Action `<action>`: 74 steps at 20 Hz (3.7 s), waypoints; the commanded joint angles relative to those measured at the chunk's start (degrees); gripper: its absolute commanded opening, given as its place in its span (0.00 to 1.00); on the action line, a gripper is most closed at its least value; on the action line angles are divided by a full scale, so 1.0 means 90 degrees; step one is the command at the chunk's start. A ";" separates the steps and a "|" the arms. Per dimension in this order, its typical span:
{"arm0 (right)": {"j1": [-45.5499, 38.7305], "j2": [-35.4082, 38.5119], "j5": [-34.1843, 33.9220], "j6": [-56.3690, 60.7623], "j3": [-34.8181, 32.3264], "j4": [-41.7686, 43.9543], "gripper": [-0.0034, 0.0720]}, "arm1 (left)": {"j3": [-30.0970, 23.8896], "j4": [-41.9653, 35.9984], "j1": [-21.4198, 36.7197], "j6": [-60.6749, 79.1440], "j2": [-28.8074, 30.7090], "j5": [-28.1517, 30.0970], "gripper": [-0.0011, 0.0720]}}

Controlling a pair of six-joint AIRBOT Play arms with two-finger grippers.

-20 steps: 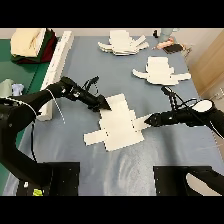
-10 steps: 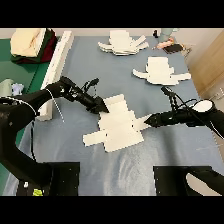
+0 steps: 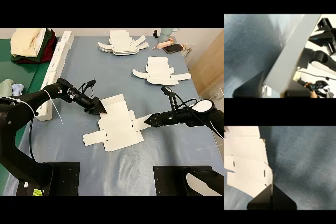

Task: Fold the box.

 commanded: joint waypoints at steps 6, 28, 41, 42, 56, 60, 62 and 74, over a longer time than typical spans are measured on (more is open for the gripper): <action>0.0000 0.0005 -0.0010 -0.0002 -0.0002 -0.0002 0.04 | -0.0058 -0.0002 -0.0253 0.0257 0.0000 0.0304 0.04; -0.1161 -0.0012 -0.0695 0.2363 0.1581 -0.0641 0.77 | -0.2055 0.0034 -0.2256 0.5741 0.3568 0.4500 0.03; -0.1018 -0.0257 -0.0738 0.2363 0.1579 -0.0437 0.77 | -0.3262 -0.1375 -0.2749 0.8276 0.3300 0.5076 0.03; -0.1018 -0.0257 -0.0738 0.2363 0.1579 -0.0437 0.77 | -0.3262 -0.1377 -0.2803 0.8298 0.3283 0.5115 0.03; -0.1018 -0.0257 -0.0787 0.2363 0.1579 -0.0158 0.77 | -0.3429 -0.1651 -0.3582 0.9386 0.4352 0.6579 0.03; -0.1018 -0.0257 -0.0789 0.2361 0.1579 -0.0114 0.77 | -0.3810 -0.1989 -0.3825 0.9520 0.4148 0.6666 0.03; -0.1018 -0.0257 -0.0787 0.2361 0.1579 -0.0114 0.77 | -0.3840 -0.2674 -0.3825 1.0125 0.3956 0.6623 0.03; -0.1018 -0.0257 -0.0787 0.2334 0.1579 -0.0117 0.77 | -0.3934 -0.3281 -0.4172 1.0435 0.3517 0.6681 0.04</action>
